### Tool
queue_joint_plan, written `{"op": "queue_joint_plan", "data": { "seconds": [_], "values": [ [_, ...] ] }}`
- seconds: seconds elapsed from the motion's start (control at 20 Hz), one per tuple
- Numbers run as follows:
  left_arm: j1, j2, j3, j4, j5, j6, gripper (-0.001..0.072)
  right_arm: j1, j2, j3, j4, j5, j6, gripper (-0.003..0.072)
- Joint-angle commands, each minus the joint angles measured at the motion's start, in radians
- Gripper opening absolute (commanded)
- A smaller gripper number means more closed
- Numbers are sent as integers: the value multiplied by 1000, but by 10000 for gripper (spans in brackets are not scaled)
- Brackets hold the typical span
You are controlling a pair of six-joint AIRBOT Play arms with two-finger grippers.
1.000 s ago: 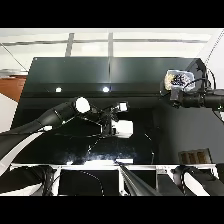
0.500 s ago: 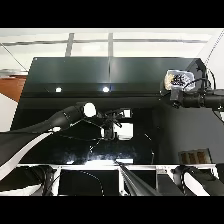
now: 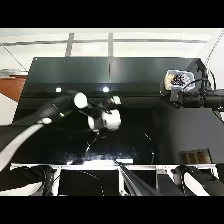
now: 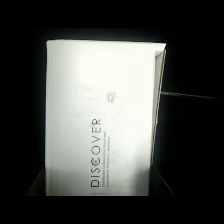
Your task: Fold the box and place the chain.
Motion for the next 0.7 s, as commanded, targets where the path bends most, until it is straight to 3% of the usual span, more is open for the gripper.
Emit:
{"op": "queue_joint_plan", "data": {
  "seconds": [0.0,0.2,0.3,0.45,0.65],
  "values": [
    [227,34,69,192,-37,-138,167,0,1,1,-1,-4,0,48],
    [616,-26,223,208,123,-306,171,0,1,1,-2,-29,-1,48],
    [750,-126,375,219,110,-348,189,0,1,1,-1,-54,-23,48],
    [869,-330,636,220,42,-501,189,0,1,1,-1,-76,-27,48],
    [925,-530,843,198,37,-643,188,0,1,1,-1,-68,-25,48]
  ]
}}
